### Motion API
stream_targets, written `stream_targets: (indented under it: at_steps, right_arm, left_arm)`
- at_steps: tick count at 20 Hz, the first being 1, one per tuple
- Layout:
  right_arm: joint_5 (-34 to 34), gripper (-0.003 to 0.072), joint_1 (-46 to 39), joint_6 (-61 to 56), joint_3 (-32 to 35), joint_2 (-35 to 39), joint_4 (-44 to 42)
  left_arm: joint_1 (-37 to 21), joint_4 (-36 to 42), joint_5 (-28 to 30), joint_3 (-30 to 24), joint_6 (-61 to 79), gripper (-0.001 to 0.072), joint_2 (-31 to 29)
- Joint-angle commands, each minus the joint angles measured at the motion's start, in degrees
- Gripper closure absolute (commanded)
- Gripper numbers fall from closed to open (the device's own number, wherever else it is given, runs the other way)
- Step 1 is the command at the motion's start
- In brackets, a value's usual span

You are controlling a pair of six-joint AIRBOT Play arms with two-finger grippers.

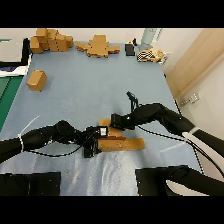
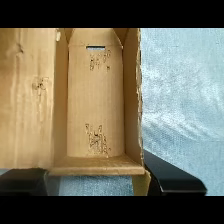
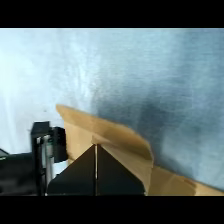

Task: Fold the box.

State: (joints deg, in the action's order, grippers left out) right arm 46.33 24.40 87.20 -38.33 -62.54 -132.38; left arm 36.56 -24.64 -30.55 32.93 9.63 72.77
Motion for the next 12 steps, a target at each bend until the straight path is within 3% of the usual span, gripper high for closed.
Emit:
stream_targets:
  at_steps: [1, 12]
  right_arm:
    - [0.7, 0.0678, 1.0, 5.5, -1.0, -5.7, 0.5]
    - [0.7, 0.0677, 1.4, 7.1, -1.0, -6.5, 4.3]
  left_arm:
    - [0.0, 0.0, 0.0, 0.0, 0.0, 0.0235, 0.0]
    - [0.0, 0.0, 0.0, 0.0, 0.0, 0.0236, 0.0]
